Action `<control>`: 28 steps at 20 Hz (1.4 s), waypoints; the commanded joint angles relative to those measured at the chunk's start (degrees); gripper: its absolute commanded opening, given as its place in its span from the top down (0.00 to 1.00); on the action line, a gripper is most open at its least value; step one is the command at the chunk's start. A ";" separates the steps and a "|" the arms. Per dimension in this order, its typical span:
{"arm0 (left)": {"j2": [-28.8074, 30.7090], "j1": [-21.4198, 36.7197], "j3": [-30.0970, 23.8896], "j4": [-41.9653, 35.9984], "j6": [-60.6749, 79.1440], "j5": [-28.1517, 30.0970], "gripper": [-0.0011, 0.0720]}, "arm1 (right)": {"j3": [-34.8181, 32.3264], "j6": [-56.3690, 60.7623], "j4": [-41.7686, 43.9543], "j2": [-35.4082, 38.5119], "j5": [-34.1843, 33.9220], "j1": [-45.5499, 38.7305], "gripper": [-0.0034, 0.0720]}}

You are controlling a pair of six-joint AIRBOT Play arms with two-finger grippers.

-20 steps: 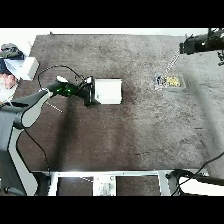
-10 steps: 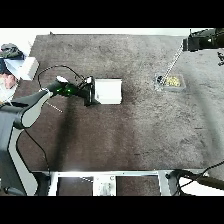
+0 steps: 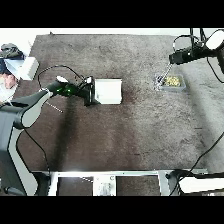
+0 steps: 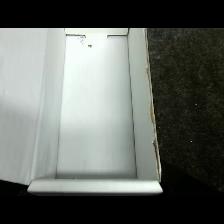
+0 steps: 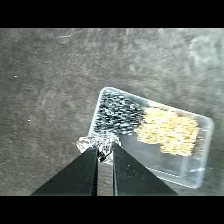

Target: Fold the box and place the chain.

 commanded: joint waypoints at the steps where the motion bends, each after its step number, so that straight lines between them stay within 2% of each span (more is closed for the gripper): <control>1: -0.02 -0.02 -0.02 0.00 0.02 0.02 0.25 | 0.00 0.46 1.22 -1.42 0.96 -0.07 0.97; 2: -0.02 -0.02 -0.02 0.00 0.02 0.00 0.25 | 0.00 0.46 1.81 -0.96 1.31 -0.07 0.97; 4: -0.02 -0.02 0.00 0.00 0.02 0.02 0.25 | 0.00 -0.83 8.15 0.79 3.67 -0.07 0.97; 8: -0.02 -0.02 0.00 0.00 0.02 0.02 0.25 | -0.04 -9.20 26.93 4.24 17.18 1.14 0.97; 10: -0.02 -0.02 -0.02 0.00 0.02 0.00 0.25 | -0.61 -10.14 28.11 4.37 19.96 4.52 0.97; 12: -0.02 -0.02 -0.02 0.00 0.02 0.00 0.25 | -3.69 -11.47 27.02 4.37 18.25 7.87 0.97; 15: -0.02 -0.02 -0.02 -0.02 0.02 0.02 0.25 | -12.68 -11.13 20.09 4.37 13.29 10.14 0.97; 19: -0.02 -0.02 0.00 -0.02 0.02 0.02 0.25 | -25.92 -12.66 19.96 4.11 0.44 10.01 0.97; 20: -0.02 -0.02 0.00 -0.02 0.02 0.02 0.25 | -28.09 -13.11 19.96 4.00 -1.16 10.05 0.88; 21: -0.02 -0.02 -0.02 -0.02 0.02 0.02 0.25 | -29.57 -13.14 19.93 4.00 -2.25 10.03 0.57; 22: -0.02 -0.02 -0.02 -0.02 0.02 0.02 0.25 | -30.47 -14.47 19.43 4.00 -2.67 10.03 0.47; 23: -0.02 -0.02 -0.02 -0.04 0.02 0.00 0.25 | -30.67 -15.06 18.49 4.00 -2.78 10.01 0.57; 28: -0.02 -0.02 -0.02 -0.07 0.02 0.02 0.25 | -30.67 -16.28 16.48 4.00 -4.68 8.87 0.56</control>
